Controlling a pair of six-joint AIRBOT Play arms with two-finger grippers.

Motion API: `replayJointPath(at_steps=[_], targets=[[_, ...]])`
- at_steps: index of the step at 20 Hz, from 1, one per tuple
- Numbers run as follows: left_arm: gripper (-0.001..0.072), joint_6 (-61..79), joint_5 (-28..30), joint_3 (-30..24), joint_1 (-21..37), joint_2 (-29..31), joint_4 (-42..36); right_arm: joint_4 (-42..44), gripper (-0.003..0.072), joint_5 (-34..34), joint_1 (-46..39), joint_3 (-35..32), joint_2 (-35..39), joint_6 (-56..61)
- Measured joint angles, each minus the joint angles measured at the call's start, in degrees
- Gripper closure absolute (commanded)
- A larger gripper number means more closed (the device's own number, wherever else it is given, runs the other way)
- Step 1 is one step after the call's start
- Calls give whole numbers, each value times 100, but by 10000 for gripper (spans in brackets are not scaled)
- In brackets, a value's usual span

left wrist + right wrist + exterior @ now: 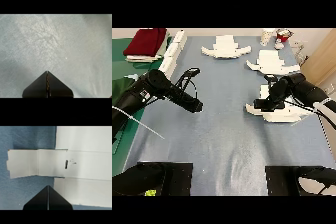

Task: Fold the box.

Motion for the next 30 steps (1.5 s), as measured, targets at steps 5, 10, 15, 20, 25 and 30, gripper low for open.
replayJointPath(at_steps=[5, 10, 15, 20, 25, 30], targets=[[695, 0, 2, 0, 0, 0, 0, 0, 668, 0, 0, 2, 0, 0], [695, 0, 0, 0, 0, 0, 2, 0, 668, 0, 0, 0, 0, 0], [695, 0, 0, 0, 0, 0, 0, 2, 668, 2, 0, 0, 0, 0], [695, 0, 50, 0, 0, 0, 2, 190, 668, 118, 2, 2, 0, 2], [695, 0, 125, 0, 0, 0, 0, 273, 667, 321, 0, 2, -9, 0], [693, 0, 186, 0, 0, 0, -9, 234, 271, 376, -155, 96, -33, 0]])
